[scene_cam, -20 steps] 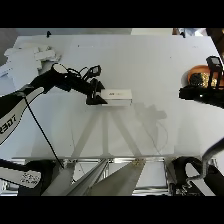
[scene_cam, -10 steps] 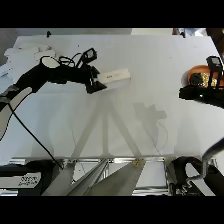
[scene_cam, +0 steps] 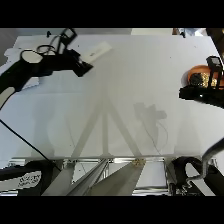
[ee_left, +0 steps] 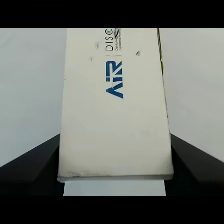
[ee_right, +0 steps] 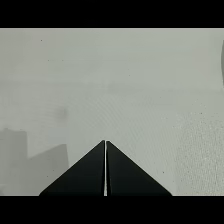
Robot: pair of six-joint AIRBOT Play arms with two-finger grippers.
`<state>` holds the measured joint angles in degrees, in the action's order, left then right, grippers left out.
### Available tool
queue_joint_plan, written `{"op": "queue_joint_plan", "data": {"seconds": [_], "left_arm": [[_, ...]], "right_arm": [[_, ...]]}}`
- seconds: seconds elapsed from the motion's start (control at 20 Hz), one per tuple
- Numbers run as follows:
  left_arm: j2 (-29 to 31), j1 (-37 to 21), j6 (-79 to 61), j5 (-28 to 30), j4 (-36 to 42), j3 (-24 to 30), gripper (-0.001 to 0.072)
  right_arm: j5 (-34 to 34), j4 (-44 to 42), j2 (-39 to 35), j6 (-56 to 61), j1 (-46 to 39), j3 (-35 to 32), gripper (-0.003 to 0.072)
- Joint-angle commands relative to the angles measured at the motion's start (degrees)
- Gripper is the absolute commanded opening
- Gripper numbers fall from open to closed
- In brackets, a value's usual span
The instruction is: Fold the box and place the chain.
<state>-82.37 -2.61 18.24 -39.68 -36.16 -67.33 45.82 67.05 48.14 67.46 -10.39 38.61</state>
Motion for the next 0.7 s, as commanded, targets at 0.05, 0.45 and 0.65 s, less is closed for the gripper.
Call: {"op": "queue_joint_plan", "data": {"seconds": [0.05,0.45,0.65], "left_arm": [[1.57,-8.52,11.43,3.63,-8.70,-0.04,0.0001],[1.66,-14.51,40.87,13.22,-31.01,1.07,-0.0004],[1.92,-14.36,49.31,18.58,-35.89,8.92,-0.0005]], "right_arm": [[0.02,0.00,-0.04,0.02,-0.04,0.07,0.0007],[0.00,0.00,-0.04,0.02,-0.04,0.07,0.0007],[0.00,0.00,-0.04,0.02,-0.04,0.07,0.0007]]}}
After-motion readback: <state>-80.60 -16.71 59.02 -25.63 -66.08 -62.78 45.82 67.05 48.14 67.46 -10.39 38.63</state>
